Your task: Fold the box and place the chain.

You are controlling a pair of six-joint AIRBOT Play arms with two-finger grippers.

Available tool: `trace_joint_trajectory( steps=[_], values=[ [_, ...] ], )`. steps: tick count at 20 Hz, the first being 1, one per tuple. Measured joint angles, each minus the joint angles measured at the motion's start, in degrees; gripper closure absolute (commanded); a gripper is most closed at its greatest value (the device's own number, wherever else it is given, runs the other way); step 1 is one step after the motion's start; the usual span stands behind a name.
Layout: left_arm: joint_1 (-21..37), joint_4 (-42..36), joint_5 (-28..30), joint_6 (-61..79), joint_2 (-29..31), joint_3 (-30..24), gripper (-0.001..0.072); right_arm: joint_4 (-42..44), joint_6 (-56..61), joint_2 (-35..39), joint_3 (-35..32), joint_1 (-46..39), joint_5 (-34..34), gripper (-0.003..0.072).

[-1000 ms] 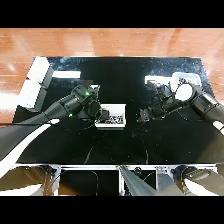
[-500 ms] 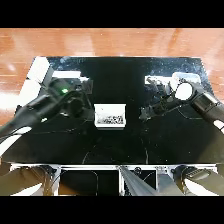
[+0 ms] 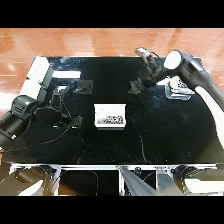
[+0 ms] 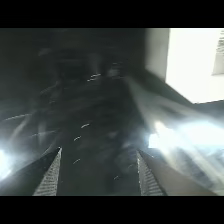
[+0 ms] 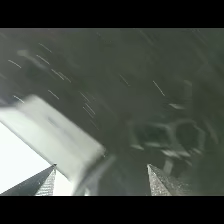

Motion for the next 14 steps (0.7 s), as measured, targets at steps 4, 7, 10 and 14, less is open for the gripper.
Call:
trace_joint_trajectory(
  steps=[4,7,10,14],
  values=[
    [0.46,-3.48,-5.18,1.79,-1.07,-1.49,0.014,8.02,-10.05,-5.92,5.79,1.55,6.91,-0.0026],
    [0.57,-4.52,-6.54,2.32,-1.38,-1.81,0.0141,9.79,-14.05,-7.34,7.13,3.78,11.47,-0.0026],
    [0.61,-4.98,-7.19,2.51,-1.51,-1.97,0.014,9.84,-15.91,-7.93,7.69,6.34,13.81,-0.0026],
    [0.63,-5.14,-7.39,2.69,-1.51,-1.97,0.0141,6.71,-15.56,-8.17,7.89,9.42,15.93,-0.0026]
  ],
)
